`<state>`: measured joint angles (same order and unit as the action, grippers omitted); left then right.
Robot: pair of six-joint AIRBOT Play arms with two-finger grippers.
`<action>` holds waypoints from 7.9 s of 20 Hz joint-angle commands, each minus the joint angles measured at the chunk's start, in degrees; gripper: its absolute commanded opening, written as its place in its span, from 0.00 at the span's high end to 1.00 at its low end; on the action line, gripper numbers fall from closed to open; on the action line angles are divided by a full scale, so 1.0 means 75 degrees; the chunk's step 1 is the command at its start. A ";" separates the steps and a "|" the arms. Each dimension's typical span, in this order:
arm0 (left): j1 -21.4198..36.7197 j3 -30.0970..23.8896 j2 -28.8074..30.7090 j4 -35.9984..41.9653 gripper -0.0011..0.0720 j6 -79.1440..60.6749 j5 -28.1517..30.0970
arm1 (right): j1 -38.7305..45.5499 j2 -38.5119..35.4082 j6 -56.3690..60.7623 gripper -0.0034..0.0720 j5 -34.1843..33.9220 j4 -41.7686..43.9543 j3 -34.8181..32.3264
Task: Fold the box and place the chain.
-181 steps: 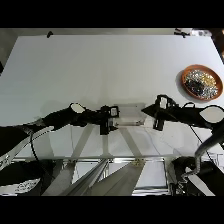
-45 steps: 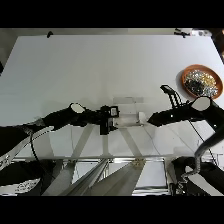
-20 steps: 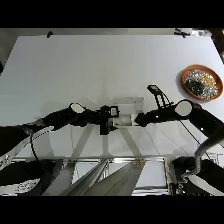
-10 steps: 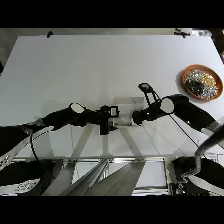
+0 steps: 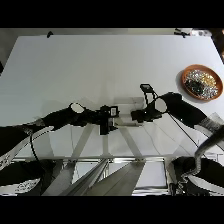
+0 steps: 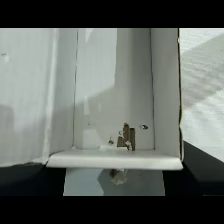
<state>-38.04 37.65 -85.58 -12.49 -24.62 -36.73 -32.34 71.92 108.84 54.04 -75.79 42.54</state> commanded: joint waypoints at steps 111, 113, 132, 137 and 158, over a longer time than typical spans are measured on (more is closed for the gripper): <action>-0.0003 0.0000 0.0000 0.0003 0.75 0.0029 -0.0020 | 0.7146 0.3045 -0.2503 0.56 -0.1055 -0.1923 0.3075; -0.0003 0.0000 0.0000 0.0009 0.75 0.0026 -0.0023 | 0.7146 0.2987 -0.2527 0.94 -0.0962 -0.1920 0.3080; -0.0003 0.0000 0.0000 0.0003 0.75 0.0029 -0.0020 | 0.6630 -0.1405 -0.3587 0.94 -0.0280 -0.1918 0.3083; -0.0003 0.0000 0.0000 0.0006 0.75 0.0029 -0.0020 | 0.5936 -0.2684 -0.3587 0.94 0.0207 -0.1915 0.3083; -0.0003 0.0000 0.0000 0.0003 0.75 0.0029 -0.0020 | 0.2037 -0.4841 -0.3488 0.94 0.2914 -0.0903 0.3075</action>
<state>-38.06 37.65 -85.60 -12.45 -24.40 -36.91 -13.34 35.75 82.21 70.50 -86.63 65.63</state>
